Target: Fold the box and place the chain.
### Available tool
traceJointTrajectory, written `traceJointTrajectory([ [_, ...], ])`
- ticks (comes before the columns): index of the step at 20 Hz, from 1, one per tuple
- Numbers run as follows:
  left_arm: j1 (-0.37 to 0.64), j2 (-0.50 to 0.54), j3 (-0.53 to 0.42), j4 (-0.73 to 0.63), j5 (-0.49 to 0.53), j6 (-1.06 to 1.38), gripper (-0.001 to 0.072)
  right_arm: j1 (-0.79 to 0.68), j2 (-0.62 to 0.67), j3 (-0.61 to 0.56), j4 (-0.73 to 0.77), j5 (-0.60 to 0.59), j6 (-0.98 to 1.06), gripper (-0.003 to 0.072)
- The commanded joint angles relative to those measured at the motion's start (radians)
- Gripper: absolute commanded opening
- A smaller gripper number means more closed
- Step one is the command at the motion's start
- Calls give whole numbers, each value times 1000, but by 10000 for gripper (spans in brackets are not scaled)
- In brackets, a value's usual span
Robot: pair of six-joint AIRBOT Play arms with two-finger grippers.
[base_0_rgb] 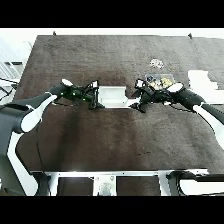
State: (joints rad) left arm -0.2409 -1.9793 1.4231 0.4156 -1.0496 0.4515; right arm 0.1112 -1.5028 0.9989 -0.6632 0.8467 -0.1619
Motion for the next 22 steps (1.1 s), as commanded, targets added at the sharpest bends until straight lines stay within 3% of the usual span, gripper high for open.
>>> traceJointTrajectory([
  [1, 0, -3, -1, 0, -6, 13, 60, -3, -8, 2, -1, 3, -34, 638],
  [8, 0, -3, -1, 35, 47, -11, 60, -8, -74, 81, -3, 57, -33, 638],
  [22, 0, -3, -1, 58, 71, -6, 60, -7, -106, 90, -10, 56, -103, 638],
])
